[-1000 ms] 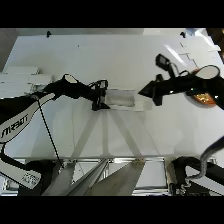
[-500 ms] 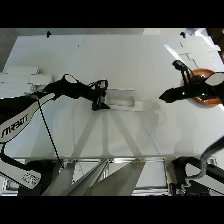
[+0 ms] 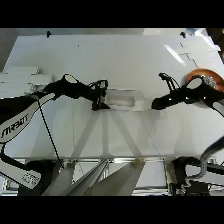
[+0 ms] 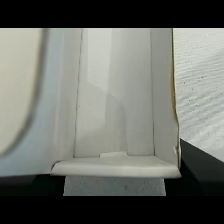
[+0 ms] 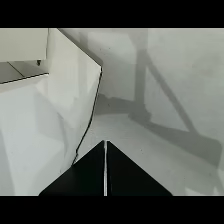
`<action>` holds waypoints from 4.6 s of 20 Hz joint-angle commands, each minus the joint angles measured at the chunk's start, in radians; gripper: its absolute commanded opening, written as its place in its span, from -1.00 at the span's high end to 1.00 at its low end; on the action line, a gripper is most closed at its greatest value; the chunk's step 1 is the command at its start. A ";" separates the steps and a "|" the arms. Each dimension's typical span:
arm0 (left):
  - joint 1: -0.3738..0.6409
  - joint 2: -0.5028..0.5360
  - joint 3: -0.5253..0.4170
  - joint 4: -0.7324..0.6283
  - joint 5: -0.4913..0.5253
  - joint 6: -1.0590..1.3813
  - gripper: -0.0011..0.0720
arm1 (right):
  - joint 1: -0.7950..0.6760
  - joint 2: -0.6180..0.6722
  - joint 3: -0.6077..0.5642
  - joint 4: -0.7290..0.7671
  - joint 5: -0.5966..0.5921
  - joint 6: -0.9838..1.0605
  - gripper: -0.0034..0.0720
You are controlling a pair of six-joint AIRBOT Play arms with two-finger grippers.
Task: Fold the box and place the chain.
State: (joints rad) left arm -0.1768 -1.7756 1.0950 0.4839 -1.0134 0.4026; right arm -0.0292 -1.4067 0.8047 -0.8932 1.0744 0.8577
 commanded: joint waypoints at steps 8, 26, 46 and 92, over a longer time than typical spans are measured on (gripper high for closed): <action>0.000 0.000 0.000 0.000 0.000 0.000 0.21 | 0.011 -0.014 -0.001 0.308 0.016 -0.109 0.85; 0.000 0.000 0.000 0.000 0.000 0.000 0.21 | -0.091 -0.043 -0.001 0.163 -0.023 -0.098 0.89; 0.000 0.000 0.000 0.000 0.000 0.000 0.21 | 0.011 -0.149 -0.001 0.435 0.128 -0.211 0.89; 0.000 0.000 0.000 0.000 0.000 0.000 0.21 | 0.388 -0.017 0.134 -0.359 -0.303 0.684 0.03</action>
State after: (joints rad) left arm -0.1772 -1.7752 1.0950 0.4824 -1.0134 0.4011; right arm 0.3000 -1.4261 0.8955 -0.9829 0.7944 1.2724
